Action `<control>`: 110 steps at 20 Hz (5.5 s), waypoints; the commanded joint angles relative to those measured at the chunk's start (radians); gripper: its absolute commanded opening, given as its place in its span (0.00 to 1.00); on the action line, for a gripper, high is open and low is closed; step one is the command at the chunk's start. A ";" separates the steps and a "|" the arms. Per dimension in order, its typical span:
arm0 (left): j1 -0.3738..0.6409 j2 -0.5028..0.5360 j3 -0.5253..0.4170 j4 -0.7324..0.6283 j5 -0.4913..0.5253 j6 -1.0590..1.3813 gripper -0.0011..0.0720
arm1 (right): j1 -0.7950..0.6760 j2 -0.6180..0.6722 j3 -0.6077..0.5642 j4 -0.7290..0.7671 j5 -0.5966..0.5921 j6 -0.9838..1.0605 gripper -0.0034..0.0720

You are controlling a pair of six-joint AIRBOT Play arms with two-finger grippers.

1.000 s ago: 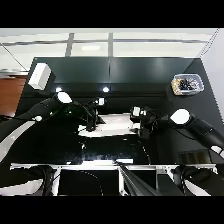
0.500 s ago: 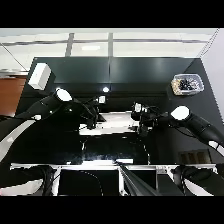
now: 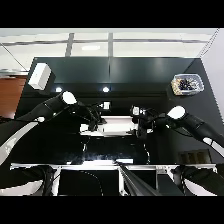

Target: Fold the box and place the chain.

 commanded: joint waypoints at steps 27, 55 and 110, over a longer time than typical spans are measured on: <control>-0.002 -0.001 0.000 0.008 0.008 -0.031 0.05 | 0.084 -0.032 -0.073 -0.030 -0.142 -0.005 0.86; 0.027 0.040 0.077 0.157 -0.074 -0.227 0.53 | 0.073 -0.032 -0.073 -0.070 -0.101 -0.012 0.47; 0.166 0.382 -0.063 0.098 0.027 -0.760 0.05 | 0.073 -0.032 -0.073 -0.068 -0.101 -0.016 0.47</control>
